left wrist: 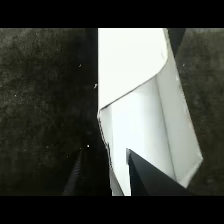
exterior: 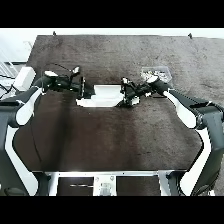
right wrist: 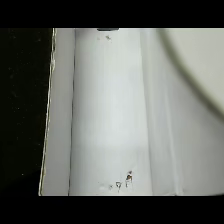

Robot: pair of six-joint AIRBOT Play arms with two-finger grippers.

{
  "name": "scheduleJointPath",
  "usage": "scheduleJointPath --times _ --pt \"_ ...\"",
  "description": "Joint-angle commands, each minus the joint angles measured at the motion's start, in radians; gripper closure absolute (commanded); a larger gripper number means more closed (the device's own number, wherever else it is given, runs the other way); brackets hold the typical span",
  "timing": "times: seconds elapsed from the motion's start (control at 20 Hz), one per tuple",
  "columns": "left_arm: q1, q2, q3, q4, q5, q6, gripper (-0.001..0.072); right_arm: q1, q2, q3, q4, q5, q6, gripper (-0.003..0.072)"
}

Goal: Fold the box and place the chain.

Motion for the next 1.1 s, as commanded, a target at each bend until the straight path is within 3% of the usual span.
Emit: scheduleJointPath --times 0.0,0.05,0.1,0.15,0.2,0.3,0.4,0.75,0.95,1.05 --pt "0.061 0.015 0.008 -0.039 -0.109 -0.019 0.0373 0.000 0.000 0.000 0.000 0.000 0.000 0.0101" --pt "0.076 0.015 0.008 -0.053 -0.135 -0.019 0.0374 0.000 0.000 0.000 0.000 0.000 0.000 0.0101" --pt "0.085 0.015 0.008 -0.056 -0.154 -0.022 0.0463 0.000 0.000 0.000 0.000 0.000 0.000 0.0101" --pt "0.089 0.015 0.008 -0.058 -0.190 -0.024 0.0665 0.000 0.000 0.000 0.000 0.000 0.000 0.0101" --pt "0.093 0.015 0.008 -0.062 -0.220 -0.020 0.0690 0.000 0.000 0.000 0.000 0.000 0.000 0.0101" --pt "0.092 0.017 0.008 -0.103 -0.251 -0.047 0.0694 0.000 0.000 0.000 0.000 0.000 0.000 0.0101" --pt "0.084 0.048 0.000 -0.107 -0.204 -0.090 0.0696 0.000 0.000 0.000 0.000 0.000 0.000 0.0101" --pt "-0.028 0.314 -0.257 -0.051 0.120 -0.060 0.0696 0.000 0.000 0.000 0.000 0.000 0.000 0.0101" --pt "-0.110 0.333 -0.316 -0.011 0.233 -0.065 0.0695 0.000 0.000 0.000 0.000 0.000 0.000 0.0101" --pt "-0.155 0.332 -0.323 0.024 0.367 -0.081 0.0695 0.000 0.000 0.000 0.000 0.000 0.000 0.0101"
